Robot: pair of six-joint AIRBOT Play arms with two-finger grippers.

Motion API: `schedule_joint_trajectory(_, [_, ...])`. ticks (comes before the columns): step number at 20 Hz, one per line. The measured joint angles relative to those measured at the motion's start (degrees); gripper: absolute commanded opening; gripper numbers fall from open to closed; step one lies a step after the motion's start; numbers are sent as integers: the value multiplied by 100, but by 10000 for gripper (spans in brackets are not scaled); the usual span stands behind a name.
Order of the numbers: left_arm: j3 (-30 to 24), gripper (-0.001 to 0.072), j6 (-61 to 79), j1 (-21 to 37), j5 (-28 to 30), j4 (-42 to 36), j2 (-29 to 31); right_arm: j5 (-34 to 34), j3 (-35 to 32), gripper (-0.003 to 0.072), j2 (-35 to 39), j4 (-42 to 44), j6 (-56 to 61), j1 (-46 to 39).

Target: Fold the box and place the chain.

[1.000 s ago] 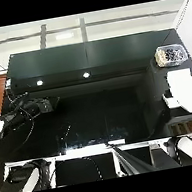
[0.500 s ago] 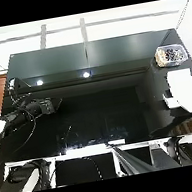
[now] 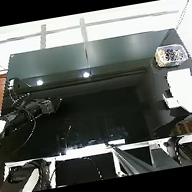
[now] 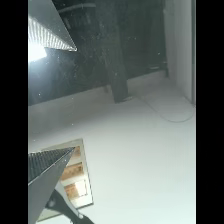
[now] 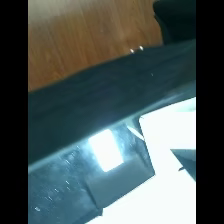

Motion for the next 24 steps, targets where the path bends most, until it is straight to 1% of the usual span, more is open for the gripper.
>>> schedule_joint_trajectory(1, [0, 707, -2, 0, 2, 0, 0, 72, -7, 11, -7, -13, -20, 4])
schedule_joint_trajectory(4, [0, 707, -2, 0, 9, 2, -2, 313, -63, 11, 42, 138, -2, 24])
schedule_joint_trajectory(8, [0, 705, -4, -2, 52, 4, 0, 470, -374, 11, 398, 883, -221, 175])
schedule_joint_trajectory(12, [0, 705, -7, 0, 57, 4, 0, 546, -1029, 11, 920, 1810, -437, 645])
schedule_joint_trajectory(15, [0, 705, -9, -2, 17, 2, -2, 612, -1762, 11, 1322, 2389, -514, 1202])
schedule_joint_trajectory(17, [0, 705, -11, -2, 11, 0, 0, 431, -2398, 11, 1718, 2885, -647, 1600])
schedule_joint_trajectory(21, [0, 705, -2, -11, 17, -17, -42, -444, -4179, 11, 3003, 4629, -1320, 2564])
schedule_joint_trajectory(24, [17, 705, 4, -11, 81, -157, -267, -1414, -5377, 11, 3934, 5753, -1733, 3587])
